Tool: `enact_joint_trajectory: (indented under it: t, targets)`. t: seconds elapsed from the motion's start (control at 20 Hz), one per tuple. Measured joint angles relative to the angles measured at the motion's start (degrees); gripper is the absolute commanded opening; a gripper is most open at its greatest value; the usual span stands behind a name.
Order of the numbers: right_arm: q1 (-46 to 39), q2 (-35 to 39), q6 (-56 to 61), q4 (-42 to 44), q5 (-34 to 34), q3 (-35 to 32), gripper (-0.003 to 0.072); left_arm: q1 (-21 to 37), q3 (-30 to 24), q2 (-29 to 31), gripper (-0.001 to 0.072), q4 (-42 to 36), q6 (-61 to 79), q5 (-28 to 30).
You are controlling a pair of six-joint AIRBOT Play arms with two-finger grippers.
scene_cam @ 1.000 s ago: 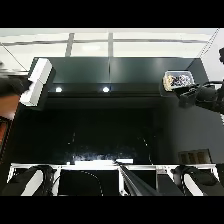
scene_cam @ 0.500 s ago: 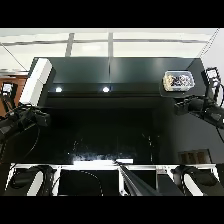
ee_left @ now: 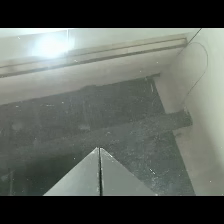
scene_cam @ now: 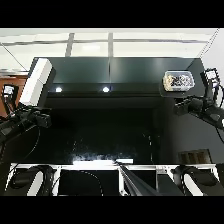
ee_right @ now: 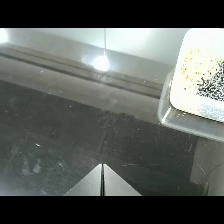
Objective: Fold the box and place the chain.
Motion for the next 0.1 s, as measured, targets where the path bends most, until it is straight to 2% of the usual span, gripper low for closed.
enact_joint_trajectory:
  t: [0.1]
  targets:
    - [0.00,0.00,0.00,-0.04,-0.04,0.00,0.0012,0.00,0.00,0.00,0.0028,0.00,0.00,0.00]
